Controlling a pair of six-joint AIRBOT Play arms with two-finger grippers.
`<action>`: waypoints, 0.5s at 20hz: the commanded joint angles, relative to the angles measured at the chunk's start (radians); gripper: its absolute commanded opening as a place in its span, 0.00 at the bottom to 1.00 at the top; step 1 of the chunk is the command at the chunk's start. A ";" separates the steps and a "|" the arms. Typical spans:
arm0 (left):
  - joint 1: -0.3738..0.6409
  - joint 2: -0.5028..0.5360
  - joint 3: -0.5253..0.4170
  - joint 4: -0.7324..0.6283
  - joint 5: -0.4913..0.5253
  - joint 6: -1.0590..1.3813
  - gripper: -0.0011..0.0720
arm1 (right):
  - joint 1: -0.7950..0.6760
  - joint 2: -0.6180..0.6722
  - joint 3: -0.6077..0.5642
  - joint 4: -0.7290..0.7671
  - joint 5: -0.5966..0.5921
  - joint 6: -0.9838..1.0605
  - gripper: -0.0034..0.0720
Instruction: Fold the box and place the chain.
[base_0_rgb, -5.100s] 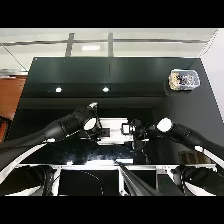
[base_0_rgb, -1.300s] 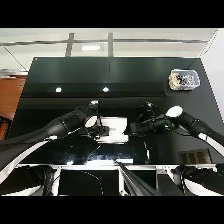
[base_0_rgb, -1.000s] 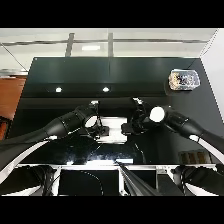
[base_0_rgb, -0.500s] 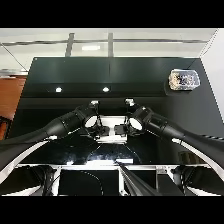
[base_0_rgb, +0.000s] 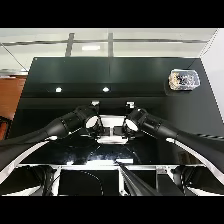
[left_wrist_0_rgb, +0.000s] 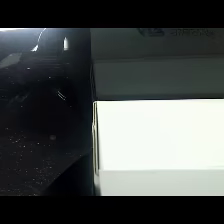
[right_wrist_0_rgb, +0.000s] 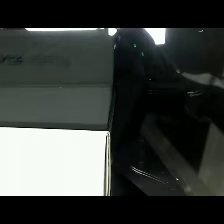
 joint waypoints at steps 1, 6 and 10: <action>0.001 0.000 0.000 0.003 -0.005 0.000 0.05 | 0.006 -0.005 0.017 -0.029 -0.009 0.013 0.06; 0.001 0.000 0.000 0.003 -0.005 -0.001 0.05 | 0.006 -0.005 0.026 -0.034 -0.008 0.013 0.24; 0.001 0.000 0.000 0.003 -0.005 -0.001 0.05 | 0.006 -0.005 0.026 -0.030 -0.010 0.013 0.23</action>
